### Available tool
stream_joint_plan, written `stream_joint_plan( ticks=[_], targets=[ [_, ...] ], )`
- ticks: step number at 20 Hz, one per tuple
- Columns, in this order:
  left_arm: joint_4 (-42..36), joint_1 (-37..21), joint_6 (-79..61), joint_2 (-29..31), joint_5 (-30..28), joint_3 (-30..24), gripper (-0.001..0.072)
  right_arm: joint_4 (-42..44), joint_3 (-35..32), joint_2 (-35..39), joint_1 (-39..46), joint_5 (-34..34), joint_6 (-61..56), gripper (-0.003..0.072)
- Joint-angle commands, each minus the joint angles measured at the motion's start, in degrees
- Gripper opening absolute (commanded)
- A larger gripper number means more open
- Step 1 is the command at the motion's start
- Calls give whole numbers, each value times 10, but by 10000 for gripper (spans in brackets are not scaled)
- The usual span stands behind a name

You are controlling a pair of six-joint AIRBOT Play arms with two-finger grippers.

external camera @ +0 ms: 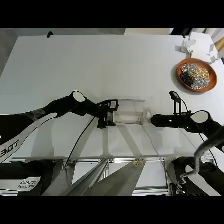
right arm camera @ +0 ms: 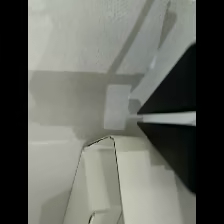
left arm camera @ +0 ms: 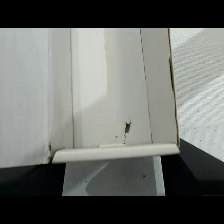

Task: Fold the box and place the chain.

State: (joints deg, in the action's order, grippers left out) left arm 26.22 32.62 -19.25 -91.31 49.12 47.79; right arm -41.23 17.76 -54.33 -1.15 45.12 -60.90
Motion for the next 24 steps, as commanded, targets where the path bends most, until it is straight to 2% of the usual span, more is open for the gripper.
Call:
stream_joint_plan(
  ticks=[1, 8, 14, 18, 24],
  targets=[
    [0, 0, 0, 0, 0, 0, 210, 32, 0, 42, 0, 19, 16, 333],
    [0, 0, 0, 0, 0, 0, 210, 58, 1, 60, -1, 49, 15, 342],
    [0, 0, 0, 0, 0, 0, 210, 42, 10, 45, -66, 0, -24, 341],
    [0, 0, 0, 0, 0, 0, 210, -90, 75, 4, -131, -12, -161, 346],
    [0, 0, 0, 0, 0, 0, 210, -301, 206, -95, -262, 39, -414, 348]
  ],
)
